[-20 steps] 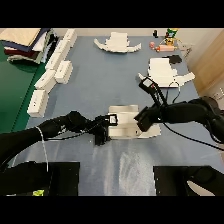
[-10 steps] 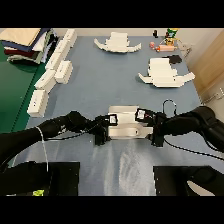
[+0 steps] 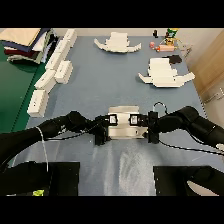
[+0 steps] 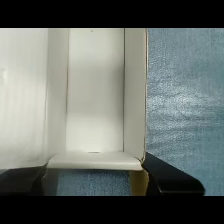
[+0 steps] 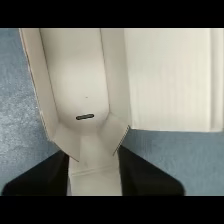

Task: Fold the box.

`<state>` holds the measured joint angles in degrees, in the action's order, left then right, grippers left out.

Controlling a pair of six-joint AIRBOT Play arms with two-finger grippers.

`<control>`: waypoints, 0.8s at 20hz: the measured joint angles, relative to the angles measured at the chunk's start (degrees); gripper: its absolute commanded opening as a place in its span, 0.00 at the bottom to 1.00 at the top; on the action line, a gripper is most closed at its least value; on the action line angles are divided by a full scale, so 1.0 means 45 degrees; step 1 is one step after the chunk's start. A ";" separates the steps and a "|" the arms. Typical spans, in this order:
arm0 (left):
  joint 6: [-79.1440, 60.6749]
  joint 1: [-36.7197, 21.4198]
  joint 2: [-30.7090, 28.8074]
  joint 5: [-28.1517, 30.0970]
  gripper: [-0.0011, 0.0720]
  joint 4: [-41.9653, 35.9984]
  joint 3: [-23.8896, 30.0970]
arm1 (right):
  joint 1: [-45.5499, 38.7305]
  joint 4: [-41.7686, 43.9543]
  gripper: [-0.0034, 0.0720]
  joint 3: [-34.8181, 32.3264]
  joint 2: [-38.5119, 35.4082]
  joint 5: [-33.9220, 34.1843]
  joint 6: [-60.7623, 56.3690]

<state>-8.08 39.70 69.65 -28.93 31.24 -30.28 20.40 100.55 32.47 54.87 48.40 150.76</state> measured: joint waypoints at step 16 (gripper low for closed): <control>-0.0034 0.0000 0.0000 0.0000 0.59 0.0015 0.0000 | 0.0180 0.3614 0.79 -0.0005 0.0714 -0.0787 0.3405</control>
<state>-8.23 39.70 69.65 -28.93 31.31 -30.28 21.21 116.81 32.45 58.08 44.86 166.08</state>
